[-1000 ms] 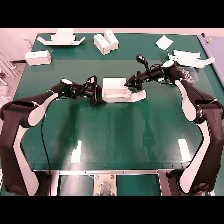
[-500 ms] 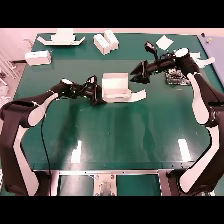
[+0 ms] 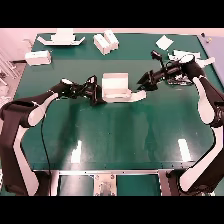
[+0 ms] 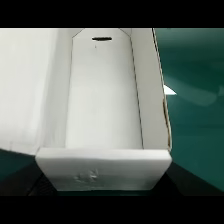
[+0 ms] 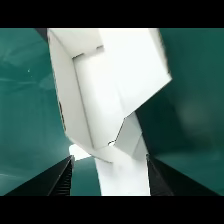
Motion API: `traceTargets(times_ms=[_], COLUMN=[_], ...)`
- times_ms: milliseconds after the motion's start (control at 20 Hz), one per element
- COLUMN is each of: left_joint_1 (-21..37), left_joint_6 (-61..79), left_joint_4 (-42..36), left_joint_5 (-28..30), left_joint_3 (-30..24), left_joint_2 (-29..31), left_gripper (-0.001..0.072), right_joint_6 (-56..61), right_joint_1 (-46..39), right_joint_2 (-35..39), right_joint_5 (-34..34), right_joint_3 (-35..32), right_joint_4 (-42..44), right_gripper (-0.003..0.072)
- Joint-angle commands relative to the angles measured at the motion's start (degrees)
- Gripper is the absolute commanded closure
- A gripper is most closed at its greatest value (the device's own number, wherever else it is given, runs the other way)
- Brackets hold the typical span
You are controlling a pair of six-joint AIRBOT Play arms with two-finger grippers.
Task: Fold the box and place the chain.
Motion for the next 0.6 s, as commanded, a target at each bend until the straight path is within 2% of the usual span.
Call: traceTargets(times_ms=[0, 150, 550], left_joint_1=[0.0, 0.0, 0.0], left_joint_6=[0.0, 0.0, 0.0], left_joint_4=[0.0, 0.0, 0.0], left_joint_5=[0.0, 0.0, 0.1], left_joint_3=[0.1, 0.1, 0.1], left_joint_2=[0.0, 0.0, 0.0], left_gripper=[0.0184, 0.0184, 0.0184], right_joint_6=[-3.1, -7.7, -13.6], right_joint_1=[-0.2, -0.2, 2.3], right_joint_2=[0.0, 0.0, -0.1], right_joint_5=[-1.2, -4.7, -6.9], right_joint_3=[-4.5, -6.2, -7.7], right_joint_4=[-0.7, -0.7, -1.0], right_gripper=[0.0176, 0.0174, 0.0175])
